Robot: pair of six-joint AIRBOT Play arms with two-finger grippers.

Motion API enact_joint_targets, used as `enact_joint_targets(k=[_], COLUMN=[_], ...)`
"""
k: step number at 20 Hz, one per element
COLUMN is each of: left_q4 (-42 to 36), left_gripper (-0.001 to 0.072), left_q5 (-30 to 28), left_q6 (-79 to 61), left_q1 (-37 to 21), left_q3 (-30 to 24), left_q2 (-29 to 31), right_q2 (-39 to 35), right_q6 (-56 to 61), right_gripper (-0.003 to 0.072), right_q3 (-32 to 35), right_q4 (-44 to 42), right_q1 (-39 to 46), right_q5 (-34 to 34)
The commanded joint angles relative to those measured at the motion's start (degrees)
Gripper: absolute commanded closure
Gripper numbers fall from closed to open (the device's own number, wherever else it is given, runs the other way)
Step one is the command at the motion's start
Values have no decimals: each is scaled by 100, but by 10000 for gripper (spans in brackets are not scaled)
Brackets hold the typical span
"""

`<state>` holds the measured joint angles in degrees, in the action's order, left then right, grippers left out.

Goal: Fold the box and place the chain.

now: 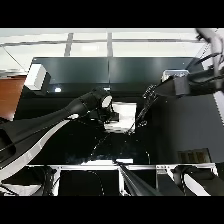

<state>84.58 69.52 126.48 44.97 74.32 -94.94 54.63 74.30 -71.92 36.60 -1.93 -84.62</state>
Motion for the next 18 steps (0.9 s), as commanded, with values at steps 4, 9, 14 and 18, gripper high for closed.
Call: enact_joint_targets(k=[4,9,14,18], left_q4=[2,2,2,0], left_gripper=[683,683,683,683], left_q5=[0,-2,-2,-2], left_q6=[-2,-2,-2,-2], left_q1=[-4,-4,-4,-4], left_q3=[7,7,7,7], left_q2=[0,0,0,0], right_q2=[4,4,74,208], right_q6=[4,9,31,151], right_gripper=[672,672,671,671], right_q3=[-448,149,1154,1947], right_q4=[-7,-17,-42,26], right_q1=[179,-208,-1051,-1585], right_q5=[-382,-118,1681,2476])
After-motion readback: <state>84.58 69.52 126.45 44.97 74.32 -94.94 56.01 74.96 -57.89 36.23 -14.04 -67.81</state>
